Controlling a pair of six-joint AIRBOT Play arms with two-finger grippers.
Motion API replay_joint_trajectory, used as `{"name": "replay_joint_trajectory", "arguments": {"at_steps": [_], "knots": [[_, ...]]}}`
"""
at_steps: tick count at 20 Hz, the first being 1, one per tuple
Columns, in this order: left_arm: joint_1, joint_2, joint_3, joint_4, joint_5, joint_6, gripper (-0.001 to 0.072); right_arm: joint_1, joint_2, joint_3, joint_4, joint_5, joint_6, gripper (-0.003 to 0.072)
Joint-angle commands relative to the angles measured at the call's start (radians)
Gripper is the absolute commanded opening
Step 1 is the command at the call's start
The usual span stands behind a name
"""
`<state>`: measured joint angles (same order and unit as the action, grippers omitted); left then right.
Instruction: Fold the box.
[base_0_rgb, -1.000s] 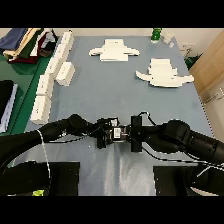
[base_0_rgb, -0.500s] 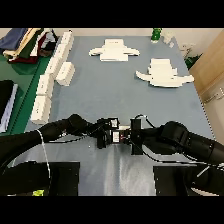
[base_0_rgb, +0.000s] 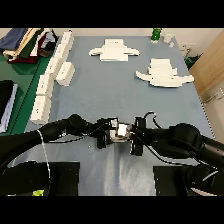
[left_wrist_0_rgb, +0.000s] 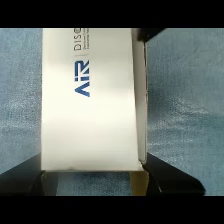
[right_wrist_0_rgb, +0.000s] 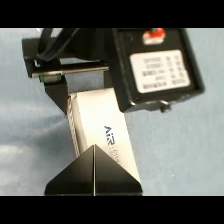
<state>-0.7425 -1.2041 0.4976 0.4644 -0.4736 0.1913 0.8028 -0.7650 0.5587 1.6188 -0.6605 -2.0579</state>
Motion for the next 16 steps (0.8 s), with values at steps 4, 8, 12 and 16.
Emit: {"name": "replay_joint_trajectory", "arguments": {"at_steps": [4,8,12,16], "knots": [[0.000,0.001,0.000,0.000,0.000,0.000,0.0422,0.000,0.175,-0.283,0.047,0.540,0.436,0.0003],[0.000,0.001,0.000,0.000,0.000,0.000,0.0422,-0.006,0.146,-0.410,0.055,0.719,0.502,0.0004],[0.000,0.001,0.000,0.000,0.000,0.000,0.0422,-0.012,0.035,-0.412,0.074,0.793,0.507,0.0004],[0.000,0.001,0.000,0.000,0.000,0.000,0.0422,-0.011,0.005,-0.413,0.100,0.780,0.507,0.0004]]}}
